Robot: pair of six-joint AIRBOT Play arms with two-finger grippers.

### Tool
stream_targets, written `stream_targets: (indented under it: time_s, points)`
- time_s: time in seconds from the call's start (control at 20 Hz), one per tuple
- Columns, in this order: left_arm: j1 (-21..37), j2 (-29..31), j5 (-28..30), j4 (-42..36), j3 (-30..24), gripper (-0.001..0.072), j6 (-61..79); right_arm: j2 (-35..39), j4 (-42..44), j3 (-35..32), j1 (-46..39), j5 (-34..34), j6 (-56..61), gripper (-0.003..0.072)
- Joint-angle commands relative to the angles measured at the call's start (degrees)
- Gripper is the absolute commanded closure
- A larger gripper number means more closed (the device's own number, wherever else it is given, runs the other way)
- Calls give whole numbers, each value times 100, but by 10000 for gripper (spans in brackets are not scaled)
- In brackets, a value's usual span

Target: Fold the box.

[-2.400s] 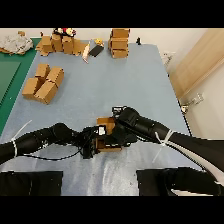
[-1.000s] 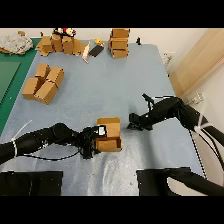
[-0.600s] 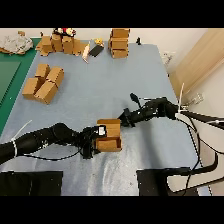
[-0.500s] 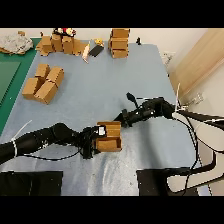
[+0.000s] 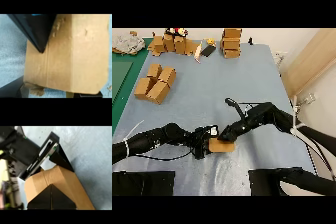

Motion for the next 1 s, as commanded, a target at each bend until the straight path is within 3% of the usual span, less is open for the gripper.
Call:
stream_targets:
  time_s: [0.0,0.15,0.25,0.3,0.55,0.95]
  points:
    - [0,2,4,2,0,191,0,999,-1016,-404,643,1161,-92,658]
    - [0,2,4,2,-2,191,0,1593,-1563,-667,1106,1705,-94,588]
    - [0,2,4,0,0,191,0,1864,-1937,-704,1320,1932,-120,326]
    - [0,2,4,2,-2,191,0,1980,-2046,-704,1401,2009,-240,277]
    - [0,2,4,2,-2,191,0,2109,-2100,-697,1602,2131,-1025,277]
    - [0,2,4,2,-2,191,0,2109,-2352,-699,2083,2114,-1099,276]
